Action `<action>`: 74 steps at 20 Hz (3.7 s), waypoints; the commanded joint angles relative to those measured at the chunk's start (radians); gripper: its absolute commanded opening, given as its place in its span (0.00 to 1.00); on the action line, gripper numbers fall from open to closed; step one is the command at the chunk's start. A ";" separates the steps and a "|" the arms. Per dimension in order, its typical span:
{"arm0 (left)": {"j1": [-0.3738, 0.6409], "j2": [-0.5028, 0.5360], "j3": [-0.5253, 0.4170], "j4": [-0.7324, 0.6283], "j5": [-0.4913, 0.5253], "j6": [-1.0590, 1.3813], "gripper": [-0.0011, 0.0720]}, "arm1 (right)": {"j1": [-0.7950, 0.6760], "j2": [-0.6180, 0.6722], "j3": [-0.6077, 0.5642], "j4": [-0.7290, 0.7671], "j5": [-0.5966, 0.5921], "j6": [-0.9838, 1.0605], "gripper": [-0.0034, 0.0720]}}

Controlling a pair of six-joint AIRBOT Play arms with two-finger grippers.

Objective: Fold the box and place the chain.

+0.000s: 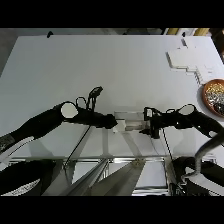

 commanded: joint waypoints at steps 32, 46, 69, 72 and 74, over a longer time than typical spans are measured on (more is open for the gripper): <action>-0.258 -0.418 0.566 0.769 -0.521 -1.096 0.32 | 0.000 0.000 0.001 0.000 0.002 0.000 0.58; -0.280 -0.439 0.566 0.763 -0.499 -1.122 0.43 | 0.000 0.000 0.001 0.000 0.002 0.000 0.58; 0.073 0.037 -0.108 -0.075 0.068 1.715 0.72 | 0.000 0.000 0.001 0.000 0.002 0.000 0.58; 0.073 -0.061 -0.108 -0.249 0.075 1.915 0.72 | 0.000 0.000 0.001 0.000 0.003 0.000 0.58; 0.073 -0.116 -0.108 -0.336 0.083 2.005 0.84 | 0.000 0.000 0.001 0.000 0.003 0.000 0.58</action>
